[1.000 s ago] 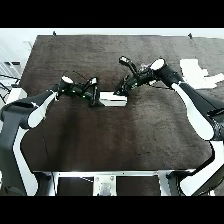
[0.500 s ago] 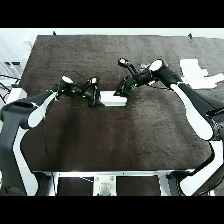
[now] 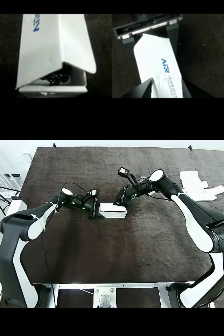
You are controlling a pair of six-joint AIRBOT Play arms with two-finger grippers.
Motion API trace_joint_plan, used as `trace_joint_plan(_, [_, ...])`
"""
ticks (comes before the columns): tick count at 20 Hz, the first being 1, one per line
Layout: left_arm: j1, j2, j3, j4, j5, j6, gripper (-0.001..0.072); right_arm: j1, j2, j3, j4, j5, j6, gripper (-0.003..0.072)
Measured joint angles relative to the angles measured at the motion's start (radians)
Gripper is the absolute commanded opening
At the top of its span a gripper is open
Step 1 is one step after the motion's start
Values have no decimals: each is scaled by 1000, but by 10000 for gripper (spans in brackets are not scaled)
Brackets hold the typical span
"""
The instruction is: Fold the box and place the chain.
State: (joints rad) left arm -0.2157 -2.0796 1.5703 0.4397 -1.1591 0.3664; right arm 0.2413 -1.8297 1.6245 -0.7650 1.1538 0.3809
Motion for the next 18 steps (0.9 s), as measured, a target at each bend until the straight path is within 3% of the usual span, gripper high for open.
trace_joint_plan(12, [0,0,0,0,-2,-1,407,4,0,-7,3,-28,-19,415])
trace_joint_plan(14, [0,0,0,0,-1,-1,407,8,-1,-11,-1,-34,-20,366])
trace_joint_plan(18, [0,0,0,0,-1,0,407,21,-1,-20,-13,-43,-23,366])
